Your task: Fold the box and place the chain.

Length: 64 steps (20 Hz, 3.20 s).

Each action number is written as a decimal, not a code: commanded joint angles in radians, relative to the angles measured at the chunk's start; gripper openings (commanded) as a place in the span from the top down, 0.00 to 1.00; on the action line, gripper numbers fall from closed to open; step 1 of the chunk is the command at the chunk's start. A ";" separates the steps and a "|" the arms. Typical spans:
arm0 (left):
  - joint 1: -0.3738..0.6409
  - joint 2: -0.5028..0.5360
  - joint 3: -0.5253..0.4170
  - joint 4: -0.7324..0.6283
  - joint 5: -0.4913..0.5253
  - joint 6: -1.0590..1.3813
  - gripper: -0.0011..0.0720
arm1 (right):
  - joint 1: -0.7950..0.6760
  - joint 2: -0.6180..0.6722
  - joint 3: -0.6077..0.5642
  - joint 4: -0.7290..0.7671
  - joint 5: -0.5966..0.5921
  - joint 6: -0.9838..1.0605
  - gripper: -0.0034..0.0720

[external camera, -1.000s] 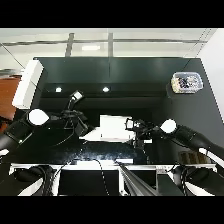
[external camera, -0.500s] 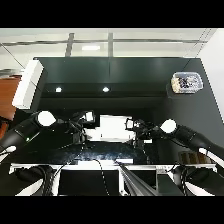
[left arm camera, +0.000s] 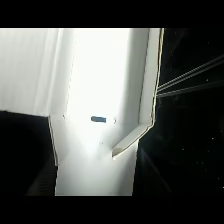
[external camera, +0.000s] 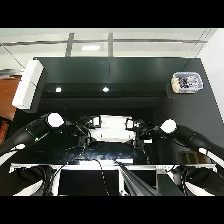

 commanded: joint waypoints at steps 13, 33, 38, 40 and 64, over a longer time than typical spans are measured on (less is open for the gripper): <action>-0.008 -0.008 0.007 -0.110 0.002 0.001 0.61 | 0.000 0.000 0.000 0.000 0.000 0.000 0.44; -0.087 -0.063 0.006 -0.170 0.043 0.000 0.49 | 0.000 0.000 0.000 0.000 0.000 0.000 0.44; -0.087 -0.063 0.006 -0.166 0.033 0.000 0.52 | 0.000 0.000 0.000 0.000 0.000 0.000 0.44; -0.087 -0.062 0.006 -0.167 0.032 0.000 0.39 | 0.000 0.000 0.000 0.000 0.000 0.000 0.44; 0.476 0.074 -0.116 0.006 -0.180 -1.288 0.95 | 0.000 0.000 0.000 0.000 0.000 0.000 0.44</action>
